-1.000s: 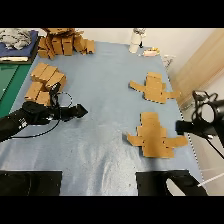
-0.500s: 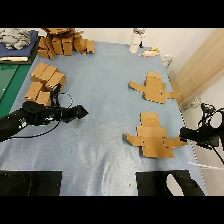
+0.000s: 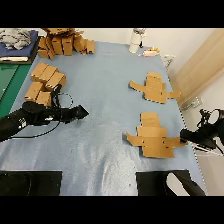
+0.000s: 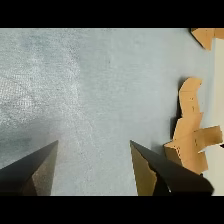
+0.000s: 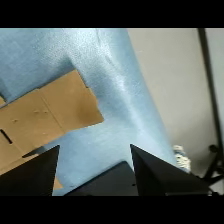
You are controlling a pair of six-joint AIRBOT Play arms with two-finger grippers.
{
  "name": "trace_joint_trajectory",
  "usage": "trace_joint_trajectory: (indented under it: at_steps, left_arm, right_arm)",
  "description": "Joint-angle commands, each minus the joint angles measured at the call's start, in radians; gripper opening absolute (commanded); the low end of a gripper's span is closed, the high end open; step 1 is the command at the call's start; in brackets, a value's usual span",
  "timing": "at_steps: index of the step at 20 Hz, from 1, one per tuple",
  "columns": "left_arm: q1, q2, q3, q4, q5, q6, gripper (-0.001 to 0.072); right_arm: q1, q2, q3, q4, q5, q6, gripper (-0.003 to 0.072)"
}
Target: Fold the box.
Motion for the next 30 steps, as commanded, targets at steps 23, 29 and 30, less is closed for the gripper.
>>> trace_joint_trajectory:
  at_steps: [23, 29, 30]
  left_arm:
    - [0.0, 0.0, 0.001, 0.001, -0.032, 0.004, 0.0698]
    - [0.0, 0.0, 0.001, 0.0, -0.04, 0.003, 0.0697]
    - [0.0, 0.0, 0.001, 0.0, -0.04, 0.003, 0.0697]
  right_arm:
    - [-0.138, -0.1, 0.003, 0.827, 0.045, -0.477, 0.0006]
    - [0.095, 0.012, -0.127, 0.892, -0.136, -0.475, 0.0004]
    - [0.134, 0.013, -0.151, 0.891, -0.157, -0.476, 0.0005]
